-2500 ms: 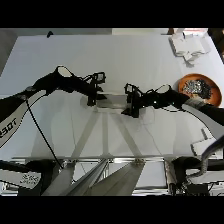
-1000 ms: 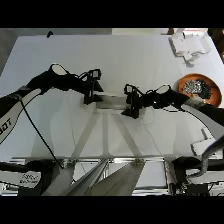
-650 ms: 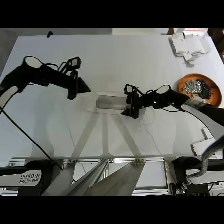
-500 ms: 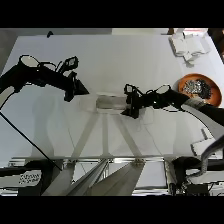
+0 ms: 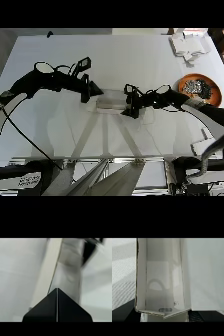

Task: Fold the box and place the chain.

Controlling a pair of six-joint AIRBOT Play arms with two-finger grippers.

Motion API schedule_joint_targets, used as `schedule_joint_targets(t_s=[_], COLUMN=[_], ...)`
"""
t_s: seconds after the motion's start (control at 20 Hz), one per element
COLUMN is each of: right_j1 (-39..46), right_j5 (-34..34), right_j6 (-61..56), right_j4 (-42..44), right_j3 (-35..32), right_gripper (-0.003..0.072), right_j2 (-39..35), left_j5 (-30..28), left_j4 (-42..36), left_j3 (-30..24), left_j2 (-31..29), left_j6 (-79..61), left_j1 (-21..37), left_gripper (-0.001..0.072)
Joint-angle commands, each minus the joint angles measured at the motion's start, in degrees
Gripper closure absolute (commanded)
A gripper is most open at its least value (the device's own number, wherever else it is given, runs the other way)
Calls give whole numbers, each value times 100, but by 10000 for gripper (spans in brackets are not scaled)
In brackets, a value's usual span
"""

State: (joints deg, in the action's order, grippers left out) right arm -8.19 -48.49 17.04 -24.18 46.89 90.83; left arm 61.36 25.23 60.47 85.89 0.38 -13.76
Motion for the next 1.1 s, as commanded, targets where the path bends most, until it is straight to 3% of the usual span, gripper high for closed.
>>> schedule_joint_targets(t_s=[0.0, 0.25, 0.55, 1.05], right_j1=[4, 4, 4, 4], right_j5=[-7, -7, -9, -13], right_j6=[0, -2, 0, -2], right_j4=[0, 0, 0, 0], right_j3=[0, 0, 0, 0], right_gripper=[216, 216, 216, 216], right_j2=[2, 2, 2, 2], left_j5=[-1478, -1373, -1108, 48], left_j4=[-673, -592, 168, 2212], left_j3=[-24, -24, -22, -22], left_j2=[221, 852, 855, -595], left_j6=[466, 529, 728, 715], left_j1=[-52, -59, -46, 68], left_gripper=[699, 699, 699, 695])
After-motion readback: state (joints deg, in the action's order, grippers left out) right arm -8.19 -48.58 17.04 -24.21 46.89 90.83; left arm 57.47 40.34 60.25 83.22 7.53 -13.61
